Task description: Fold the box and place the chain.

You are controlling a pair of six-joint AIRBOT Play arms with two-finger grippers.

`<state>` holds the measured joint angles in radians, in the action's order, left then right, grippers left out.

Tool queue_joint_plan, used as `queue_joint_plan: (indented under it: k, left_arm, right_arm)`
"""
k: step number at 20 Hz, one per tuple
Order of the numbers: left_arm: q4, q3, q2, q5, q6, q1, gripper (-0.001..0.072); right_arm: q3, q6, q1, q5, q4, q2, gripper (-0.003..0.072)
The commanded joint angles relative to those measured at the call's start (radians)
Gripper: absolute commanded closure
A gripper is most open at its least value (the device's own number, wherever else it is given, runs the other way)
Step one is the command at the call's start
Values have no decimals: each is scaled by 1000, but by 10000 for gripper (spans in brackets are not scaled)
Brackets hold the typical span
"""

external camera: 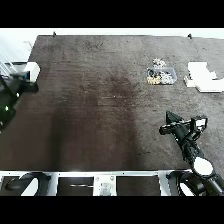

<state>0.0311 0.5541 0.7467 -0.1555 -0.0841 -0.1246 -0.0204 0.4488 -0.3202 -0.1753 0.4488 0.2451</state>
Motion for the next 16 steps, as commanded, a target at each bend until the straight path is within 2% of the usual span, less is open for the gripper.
queue_joint_plan:
  k: [1,10,12,16]
  left_arm:
    - [-93,-185,-150,39,-82,44,698]
    - [-109,-504,-530,-21,-71,44,697]
    - [-112,-536,-598,-21,-70,44,697]
    - [-114,-542,-617,-60,-73,44,695]
  right_arm:
    - [0,0,-1,0,0,-1,671]
    - [0,0,-1,0,0,-1,671]
    - [0,0,-1,0,0,-1,671]
    - [0,0,-1,0,0,-1,671]
